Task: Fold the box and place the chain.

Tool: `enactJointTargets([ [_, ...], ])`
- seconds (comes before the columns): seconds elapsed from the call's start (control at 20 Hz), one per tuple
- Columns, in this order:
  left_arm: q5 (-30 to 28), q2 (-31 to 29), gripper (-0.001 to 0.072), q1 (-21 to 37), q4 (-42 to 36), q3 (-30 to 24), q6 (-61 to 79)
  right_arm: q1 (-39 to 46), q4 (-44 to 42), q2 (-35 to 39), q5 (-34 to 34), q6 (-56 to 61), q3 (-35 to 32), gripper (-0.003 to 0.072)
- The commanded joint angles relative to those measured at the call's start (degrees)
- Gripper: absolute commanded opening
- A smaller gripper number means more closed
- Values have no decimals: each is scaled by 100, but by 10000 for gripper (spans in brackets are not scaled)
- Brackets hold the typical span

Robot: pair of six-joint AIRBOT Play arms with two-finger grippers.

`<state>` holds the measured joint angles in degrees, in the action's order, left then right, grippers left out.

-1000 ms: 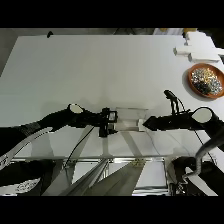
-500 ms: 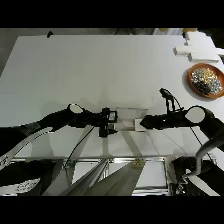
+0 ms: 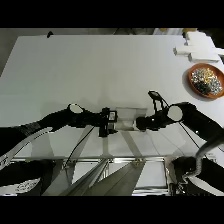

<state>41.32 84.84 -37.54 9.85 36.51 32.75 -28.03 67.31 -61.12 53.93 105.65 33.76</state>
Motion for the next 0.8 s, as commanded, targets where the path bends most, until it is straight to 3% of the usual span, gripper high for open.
enactJointTargets([
  [0.0,7,-2,134,-2,2,0,2,-269,387,-269,-15,605,267,361],
  [0.75,7,-2,134,0,2,0,4,-448,1191,-734,352,1606,564,316],
])
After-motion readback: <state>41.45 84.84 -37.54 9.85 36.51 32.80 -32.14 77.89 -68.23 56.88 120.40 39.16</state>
